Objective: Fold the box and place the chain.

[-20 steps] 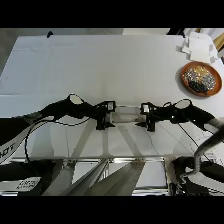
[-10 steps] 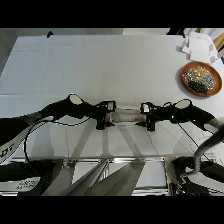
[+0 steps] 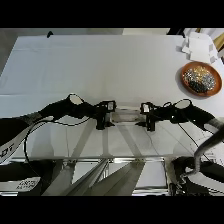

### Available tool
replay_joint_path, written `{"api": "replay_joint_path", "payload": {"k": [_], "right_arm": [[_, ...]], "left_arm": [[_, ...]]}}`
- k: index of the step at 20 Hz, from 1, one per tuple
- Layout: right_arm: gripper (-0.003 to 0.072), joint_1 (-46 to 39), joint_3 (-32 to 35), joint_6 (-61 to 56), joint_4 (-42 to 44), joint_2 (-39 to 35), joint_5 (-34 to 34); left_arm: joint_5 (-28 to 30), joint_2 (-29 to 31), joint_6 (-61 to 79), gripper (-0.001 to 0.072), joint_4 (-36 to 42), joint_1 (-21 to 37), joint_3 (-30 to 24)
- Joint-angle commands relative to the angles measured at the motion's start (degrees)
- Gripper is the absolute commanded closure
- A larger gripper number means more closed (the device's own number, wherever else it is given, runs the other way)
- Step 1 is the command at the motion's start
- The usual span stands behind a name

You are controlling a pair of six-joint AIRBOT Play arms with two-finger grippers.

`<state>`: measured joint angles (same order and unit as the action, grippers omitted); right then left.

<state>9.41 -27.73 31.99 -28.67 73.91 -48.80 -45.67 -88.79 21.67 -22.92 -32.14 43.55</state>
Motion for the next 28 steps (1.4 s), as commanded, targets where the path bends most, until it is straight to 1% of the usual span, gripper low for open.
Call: {"api": "replay_joint_path", "payload": {"k": [1, 11, 12, 13, 14, 18, 20, 21, 22, 23, 24, 26, 28], "right_arm": [[0.0283, 0.0, 0.0, 0.0, 0.0, 0.0, 0.0], [0.0284, 0.0, 0.0, 0.0, 0.0, 0.0, 0.8], [0.0206, 0.0, 0.0, -1.0, 0.0, -0.1, 0.7], [0.0061, 0.0, 0.0, -3.5, 0.1, -0.5, 0.9], [-0.0020, 0.0, 0.0, -5.6, -0.2, -1.0, 1.5], [-0.0014, 0.0, 0.0, -14.0, -9.2, -5.2, 1.3], [-0.0007, 0.0, 0.0, -20.7, -16.0, -8.2, 0.2], [-0.0003, 0.0, 0.0, -24.6, -20.9, -9.7, -0.3], [0.0016, 0.0, 0.0, -28.5, -25.4, -11.1, -0.8], [0.0087, 0.0, 0.0, -32.0, -28.6, -12.9, -1.7], [0.0171, 0.0, 0.0, -33.1, -29.4, -14.8, -3.0], [0.0318, 0.0, 0.0, -33.0, -26.5, -19.1, -5.6], [0.0624, 0.0, 0.0, -33.0, -21.9, -22.6, -7.8]], "left_arm": [[0.0, 0.0, 0.0, 0.0361, 0.0, 0.0, 0.0], [0.0, 0.0, 0.0, 0.0361, 0.0, 0.0, 0.0], [0.0, 0.0, 0.0, 0.0361, 0.0, 0.0, 0.0], [0.0, 0.0, 0.0, 0.0361, 0.0, 0.0, 0.0], [0.0, 0.0, 0.0, 0.0361, 0.0, 0.0, 0.0], [0.0, 0.0, 0.0, 0.0361, 0.0, 0.0, 0.0], [0.0, 0.0, 0.0, 0.0361, 0.0, -0.1, 0.0], [0.0, 0.0, 0.0, 0.0361, 0.0, -0.1, 0.0], [0.0, 0.0, 0.0, 0.0361, 0.0, -0.1, 0.0], [0.0, 0.0, 0.0, 0.0361, 0.0, -0.1, 0.0], [0.0, 0.0, 0.0, 0.0361, 0.0, -0.1, 0.0], [0.0, 0.0, 0.0, 0.0361, 0.0, -0.1, 0.0], [0.0, 0.0, 0.0, 0.0361, 0.0, -0.1, 0.0]]}}
